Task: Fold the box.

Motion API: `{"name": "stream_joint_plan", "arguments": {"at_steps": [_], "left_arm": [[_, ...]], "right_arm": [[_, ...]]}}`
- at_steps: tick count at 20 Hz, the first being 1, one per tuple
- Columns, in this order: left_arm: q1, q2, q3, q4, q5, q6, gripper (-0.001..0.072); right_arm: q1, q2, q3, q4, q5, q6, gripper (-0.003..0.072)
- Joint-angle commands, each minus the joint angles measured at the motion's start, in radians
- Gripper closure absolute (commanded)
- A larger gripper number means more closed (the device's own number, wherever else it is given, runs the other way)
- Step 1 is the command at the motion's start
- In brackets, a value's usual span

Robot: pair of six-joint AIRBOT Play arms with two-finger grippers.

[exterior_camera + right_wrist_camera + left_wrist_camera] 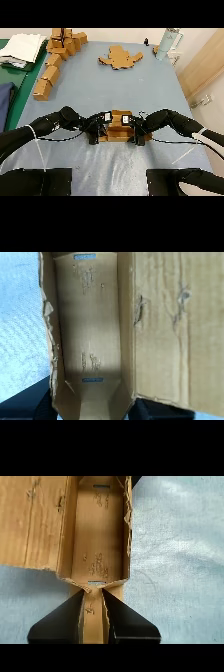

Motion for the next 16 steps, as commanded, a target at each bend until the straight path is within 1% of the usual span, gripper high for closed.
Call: {"name": "stream_joint_plan", "arguments": {"at_steps": [1,4,8,12,15,16], "left_arm": [[-0.027,-0.012,0.003,-0.032,0.05,0.005,0.0535],[-0.045,-0.016,0.003,-0.077,0.068,0.036,0.0535],[-0.058,-0.019,0.002,-0.086,0.066,0.046,0.0535],[-0.077,-0.019,0.002,-0.098,0.105,0.053,0.0535],[-0.088,-0.019,0.002,-0.098,0.11,0.053,0.0532],[-0.088,-0.019,0.002,-0.098,0.108,0.053,0.0399]], "right_arm": [[0.001,0.0,0.0,0.0,0.0,0.0,0.0172],[0.001,0.0,0.0,0.0,0.0,0.0,0.0172],[0.001,0.0,0.0,0.0,0.0,0.0,0.0172],[0.001,0.0,0.0,0.0,0.0,0.0,0.0172],[0.001,0.0,0.0,0.0,0.0,0.0,0.0172],[0.001,0.0,0.0,0.0,0.0,0.0,0.0172]]}}
